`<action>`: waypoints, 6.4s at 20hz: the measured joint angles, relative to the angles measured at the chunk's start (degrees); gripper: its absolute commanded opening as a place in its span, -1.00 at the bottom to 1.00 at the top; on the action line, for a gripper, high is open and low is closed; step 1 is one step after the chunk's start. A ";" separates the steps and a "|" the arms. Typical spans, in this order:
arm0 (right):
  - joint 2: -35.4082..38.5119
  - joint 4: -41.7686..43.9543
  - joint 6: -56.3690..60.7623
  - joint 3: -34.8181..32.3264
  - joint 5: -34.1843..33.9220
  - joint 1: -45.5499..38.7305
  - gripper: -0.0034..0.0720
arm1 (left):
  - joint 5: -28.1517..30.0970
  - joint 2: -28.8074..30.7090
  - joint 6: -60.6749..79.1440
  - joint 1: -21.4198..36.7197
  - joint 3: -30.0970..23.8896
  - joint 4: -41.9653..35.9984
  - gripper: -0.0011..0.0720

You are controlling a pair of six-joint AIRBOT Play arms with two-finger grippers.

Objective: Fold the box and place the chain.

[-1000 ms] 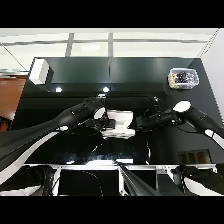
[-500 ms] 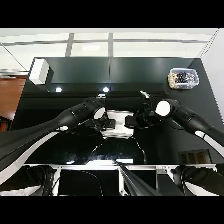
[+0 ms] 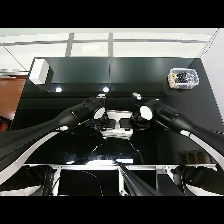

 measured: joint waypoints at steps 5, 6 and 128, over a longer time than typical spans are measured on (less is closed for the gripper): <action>-2.64 -2.80 5.25 1.75 2.14 1.46 -0.08 | 0.00 0.00 0.00 0.00 0.00 0.02 -0.90; -2.99 -3.04 5.84 1.88 2.51 1.53 -0.11 | 0.00 0.00 0.00 0.00 0.00 0.02 -0.90; 16.55 39.43 -48.37 -10.32 -1.55 -16.06 -0.10 | -2.38 0.00 0.00 0.24 0.00 0.04 -0.90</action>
